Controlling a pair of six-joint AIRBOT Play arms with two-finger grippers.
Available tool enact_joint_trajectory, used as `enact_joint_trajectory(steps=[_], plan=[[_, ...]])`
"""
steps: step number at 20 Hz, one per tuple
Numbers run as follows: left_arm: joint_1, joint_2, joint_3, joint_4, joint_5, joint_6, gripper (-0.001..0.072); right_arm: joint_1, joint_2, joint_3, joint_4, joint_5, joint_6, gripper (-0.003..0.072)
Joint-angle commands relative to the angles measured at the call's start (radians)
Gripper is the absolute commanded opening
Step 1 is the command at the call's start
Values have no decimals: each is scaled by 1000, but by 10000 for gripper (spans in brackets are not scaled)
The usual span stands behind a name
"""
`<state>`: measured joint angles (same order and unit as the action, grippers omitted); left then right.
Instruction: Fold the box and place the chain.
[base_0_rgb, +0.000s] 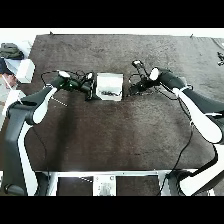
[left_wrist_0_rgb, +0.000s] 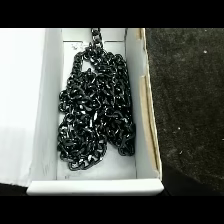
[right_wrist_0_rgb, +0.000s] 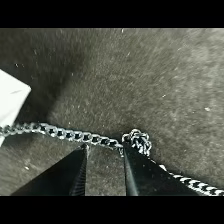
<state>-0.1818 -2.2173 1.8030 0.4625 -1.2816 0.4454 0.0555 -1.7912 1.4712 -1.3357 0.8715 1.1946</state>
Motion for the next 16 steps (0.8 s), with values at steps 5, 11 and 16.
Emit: enact_joint_trajectory(steps=[5, 11, 16], plan=[[1, 1, 0, 0, 0, 0, 273, -3, -34, 35, -60, 77, 2, 271], [1, 0, 0, 0, 0, 0, 273, -3, -55, 35, -60, 75, -10, 97], [1, 0, 0, 0, 0, 0, 273, -2, 0, 35, -67, 81, 21, -17]])
